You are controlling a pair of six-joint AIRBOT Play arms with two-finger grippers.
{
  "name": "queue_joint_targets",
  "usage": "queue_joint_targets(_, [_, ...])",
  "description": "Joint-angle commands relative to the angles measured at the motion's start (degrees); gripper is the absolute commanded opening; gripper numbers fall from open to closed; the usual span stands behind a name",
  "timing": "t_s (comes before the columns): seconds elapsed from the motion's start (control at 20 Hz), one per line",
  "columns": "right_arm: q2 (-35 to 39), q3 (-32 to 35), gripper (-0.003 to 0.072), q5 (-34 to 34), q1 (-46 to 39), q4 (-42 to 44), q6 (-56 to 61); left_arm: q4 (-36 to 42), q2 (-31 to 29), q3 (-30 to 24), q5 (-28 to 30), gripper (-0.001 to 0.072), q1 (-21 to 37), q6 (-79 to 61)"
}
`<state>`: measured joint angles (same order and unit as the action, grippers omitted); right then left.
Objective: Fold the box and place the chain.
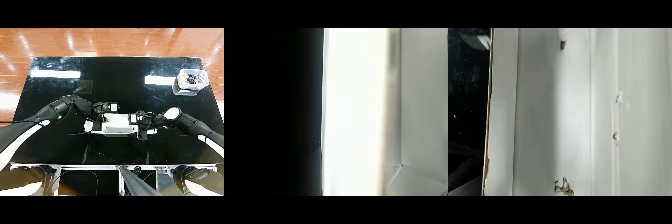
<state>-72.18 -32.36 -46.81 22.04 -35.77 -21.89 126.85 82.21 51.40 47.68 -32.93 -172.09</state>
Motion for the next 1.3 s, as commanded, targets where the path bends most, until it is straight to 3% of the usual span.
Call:
queue_joint_targets(0.0, [0.0,0.0,0.066,-0.1,0.0,-0.1,0.0,-1.0,1.2,0.1,-0.3,0.0023,0.0,0.0])
queue_joint_targets(0.8, [0.2,0.0,0.0659,0.0,-0.7,-2.1,3.5,-0.3,1.9,0.1,0.4,0.0023,0.0,0.1])
queue_joint_targets(0.85, [0.2,0.0,0.0649,0.0,-0.7,-2.0,3.5,-0.3,1.9,0.1,0.3,0.0023,0.0,0.1])
queue_joint_targets(0.9, [0.2,0.0,0.0551,-0.2,-0.9,-2.0,3.5,-0.3,1.9,0.1,0.3,0.0023,0.0,0.1])
queue_joint_targets(1.25, [0.1,0.0,0.055,-0.6,-1.0,-1.8,3.5,-0.2,1.9,0.1,0.3,0.0024,0.0,0.2])
